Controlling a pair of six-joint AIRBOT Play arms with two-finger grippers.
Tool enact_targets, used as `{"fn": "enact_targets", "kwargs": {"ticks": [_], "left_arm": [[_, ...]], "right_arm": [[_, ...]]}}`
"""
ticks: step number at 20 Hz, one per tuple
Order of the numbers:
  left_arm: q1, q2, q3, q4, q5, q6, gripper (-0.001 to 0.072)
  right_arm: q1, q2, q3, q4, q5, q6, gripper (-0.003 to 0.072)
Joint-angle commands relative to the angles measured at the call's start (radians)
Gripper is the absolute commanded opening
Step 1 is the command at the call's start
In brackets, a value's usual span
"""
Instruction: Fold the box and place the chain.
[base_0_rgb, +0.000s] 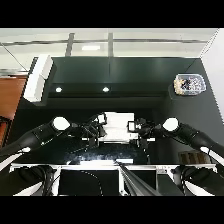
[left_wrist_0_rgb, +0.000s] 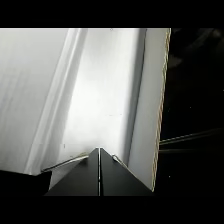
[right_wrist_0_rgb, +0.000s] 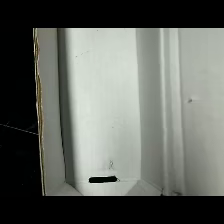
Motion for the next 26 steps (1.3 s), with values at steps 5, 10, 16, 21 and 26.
{"fn": "enact_targets", "kwargs": {"ticks": [5,10,16,21,26], "left_arm": [[0.147,0.224,0.005,0.397,-0.182,-0.551,0.0027],[0.443,0.328,0.003,0.632,-0.354,-1.128,0.0028],[0.834,0.24,-0.089,0.317,-0.429,-1.297,0.0028],[0.743,0.003,-0.101,0.2,-0.472,-1.186,0.0026],[0.566,-0.111,-0.1,0.051,-0.356,-1.136,0.0026]], "right_arm": [[0.001,0.0,0.0,0.0,0.001,0.0,0.0137],[0.001,0.0,0.0,0.0,0.0,0.0,0.0136],[0.001,0.0,0.0,0.0,0.0,0.0,0.0136],[0.001,0.0,0.0,0.0,-0.001,0.0,0.0136],[0.001,0.0,0.0,0.0,-0.001,0.0,0.0136]]}}
